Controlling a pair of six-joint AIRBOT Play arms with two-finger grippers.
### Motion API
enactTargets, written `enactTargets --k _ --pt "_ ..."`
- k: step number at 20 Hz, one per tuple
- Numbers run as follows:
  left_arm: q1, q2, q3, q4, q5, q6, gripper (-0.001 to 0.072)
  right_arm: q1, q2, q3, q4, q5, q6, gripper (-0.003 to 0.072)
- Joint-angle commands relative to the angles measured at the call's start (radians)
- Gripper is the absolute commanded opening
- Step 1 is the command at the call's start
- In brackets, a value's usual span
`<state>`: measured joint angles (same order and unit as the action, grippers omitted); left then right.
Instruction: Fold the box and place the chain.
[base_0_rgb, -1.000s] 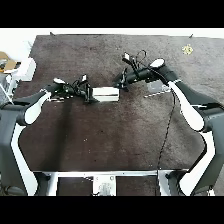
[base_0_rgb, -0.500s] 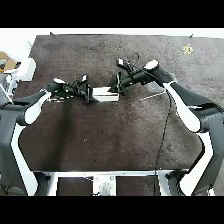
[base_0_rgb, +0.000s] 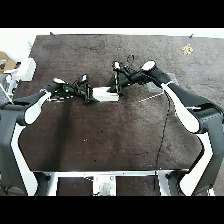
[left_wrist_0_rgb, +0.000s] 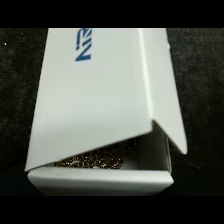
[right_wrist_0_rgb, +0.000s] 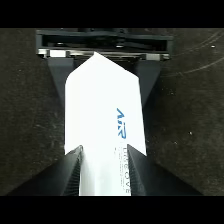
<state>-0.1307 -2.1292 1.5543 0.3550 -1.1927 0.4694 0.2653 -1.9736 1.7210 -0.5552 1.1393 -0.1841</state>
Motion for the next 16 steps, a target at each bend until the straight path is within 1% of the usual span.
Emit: enactTargets --k 1,2,3,4,9,13,16 --pt "0.0 0.0 0.0 0.0 0.0 0.0 0.0171 0.001 0.0 0.0 -0.006 -0.03 -0.007 0.0313" --pt "0.0 0.0 0.0 0.0 0.0 0.0 0.0171 0.001 0.0 0.0 -0.006 -0.03 -0.008 0.0311" --pt "0.0 0.0 0.0 0.0 0.0 0.0 0.0171 0.001 0.0 0.0 -0.006 -0.029 -0.008 0.0201" --pt "0.0 0.001 0.0 0.0 0.0 0.0 0.0171 0.001 0.0 0.0 -0.007 -0.029 -0.008 0.0175" --pt "0.0 0.0 0.0 0.0 0.0 0.0 0.0171 0.001 -0.001 0.0 -0.015 -0.003 -0.007 0.0174" --pt "0.0 0.0 0.0 0.0 0.0 0.0 0.0171 0.002 -0.003 -0.001 -0.071 0.015 0.016 0.0175" --pt "0.0 0.0 0.0 0.0 0.0 0.0 0.0171 0.002 -0.015 -0.002 -0.071 0.058 0.023 0.0174"
